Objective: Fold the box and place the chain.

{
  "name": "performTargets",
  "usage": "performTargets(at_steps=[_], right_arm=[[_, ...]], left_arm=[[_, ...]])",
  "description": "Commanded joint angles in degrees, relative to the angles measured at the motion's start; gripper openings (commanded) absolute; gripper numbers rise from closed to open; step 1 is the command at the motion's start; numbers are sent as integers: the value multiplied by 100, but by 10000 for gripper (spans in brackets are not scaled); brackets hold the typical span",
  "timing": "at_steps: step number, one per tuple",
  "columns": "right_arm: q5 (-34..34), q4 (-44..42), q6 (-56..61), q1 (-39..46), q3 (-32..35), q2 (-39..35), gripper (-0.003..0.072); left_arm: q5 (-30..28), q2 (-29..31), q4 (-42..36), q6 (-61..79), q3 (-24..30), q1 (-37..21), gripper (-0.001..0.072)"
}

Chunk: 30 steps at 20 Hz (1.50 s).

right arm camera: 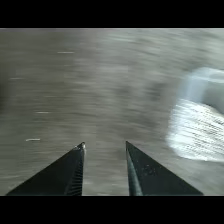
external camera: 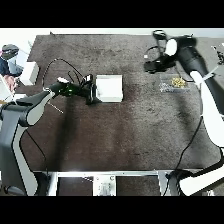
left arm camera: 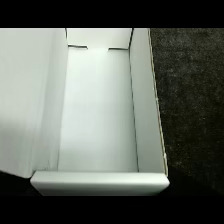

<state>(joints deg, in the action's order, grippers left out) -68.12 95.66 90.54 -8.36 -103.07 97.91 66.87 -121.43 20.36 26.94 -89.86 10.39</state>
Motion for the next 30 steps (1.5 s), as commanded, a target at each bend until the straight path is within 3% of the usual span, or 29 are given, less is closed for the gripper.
performTargets(at_steps=[1, 8, 21, 22, 23, 27, 28, 30], right_arm=[[-52, -35, -109, 863, 46, 9, 272], [-92, -809, -597, 1692, 72, 664, 272], [140, -914, -745, 1727, 70, 1410, 272], [129, -914, -745, 1725, 70, 1451, 206], [129, -916, -739, 1725, 70, 1456, 86], [125, -848, -695, 1725, 70, 1386, 85], [131, -850, -695, 1725, 70, 1338, 9], [133, -848, -699, 1720, 70, 1158, 8]], left_arm=[[0, 0, 0, -2, 0, 2, 230], [0, 0, 0, -2, 0, 2, 230], [0, 0, 0, -2, 0, 2, 229], [0, 0, 0, -2, 0, 2, 229], [0, 0, 0, -2, -2, 2, 230], [0, 0, 0, -2, -2, 2, 229], [0, 0, 0, -2, 0, 2, 230], [0, 0, 0, -2, 0, 2, 230]])
